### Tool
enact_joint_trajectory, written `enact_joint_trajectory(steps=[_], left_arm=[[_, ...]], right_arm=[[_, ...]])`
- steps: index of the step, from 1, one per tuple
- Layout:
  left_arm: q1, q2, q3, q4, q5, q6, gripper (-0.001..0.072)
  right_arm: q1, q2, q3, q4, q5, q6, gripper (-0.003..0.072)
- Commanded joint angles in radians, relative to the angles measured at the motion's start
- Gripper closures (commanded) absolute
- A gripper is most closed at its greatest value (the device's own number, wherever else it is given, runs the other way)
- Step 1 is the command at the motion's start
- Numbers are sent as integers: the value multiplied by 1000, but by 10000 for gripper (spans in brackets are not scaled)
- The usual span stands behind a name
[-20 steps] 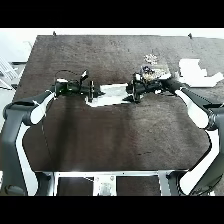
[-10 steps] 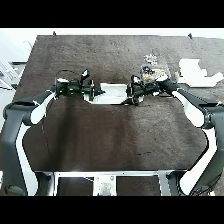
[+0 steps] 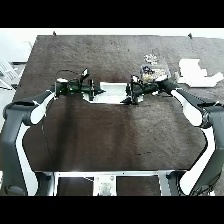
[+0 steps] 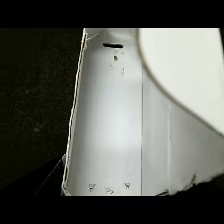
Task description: Fold the box and place the chain.
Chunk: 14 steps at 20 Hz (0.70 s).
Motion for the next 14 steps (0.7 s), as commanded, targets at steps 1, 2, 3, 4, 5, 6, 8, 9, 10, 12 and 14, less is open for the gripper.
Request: enact_joint_trajectory(steps=[1, 2, 3, 4, 5, 6, 8, 9, 10, 12, 14], left_arm=[[0, 0, 1, -8, -15, 0, 689], [0, 0, 1, -8, -15, 0, 689], [0, 0, 1, -8, -16, 0, 689], [0, 0, 1, -8, -18, -1, 689], [-1, 0, 1, -8, -25, -8, 689], [-2, 0, 1, -8, -35, -7, 689], [-2, 0, 1, -8, -46, -7, 689], [-2, 0, 1, -8, -46, -7, 689], [-2, 0, 1, -8, -45, -7, 689], [-2, 0, 1, -8, -45, -7, 689], [-2, 0, 1, -8, -45, -7, 689]], right_arm=[[10, -6, 6, -6, -2, -27, 45], [12, -8, 6, -6, -3, -31, 45], [13, -9, 6, -6, -3, -31, 46], [13, -9, 6, -6, -4, -31, 45], [13, -9, 6, -6, -4, -32, 46], [13, -9, 6, -6, -4, -43, 45], [13, -9, 6, -6, -4, -47, 46], [13, -9, 6, -6, -4, -48, 46], [13, -10, 6, -6, -4, -50, 45], [13, -13, 6, -6, -4, -56, 46], [16, -18, 12, -3, -3, -61, 45]])
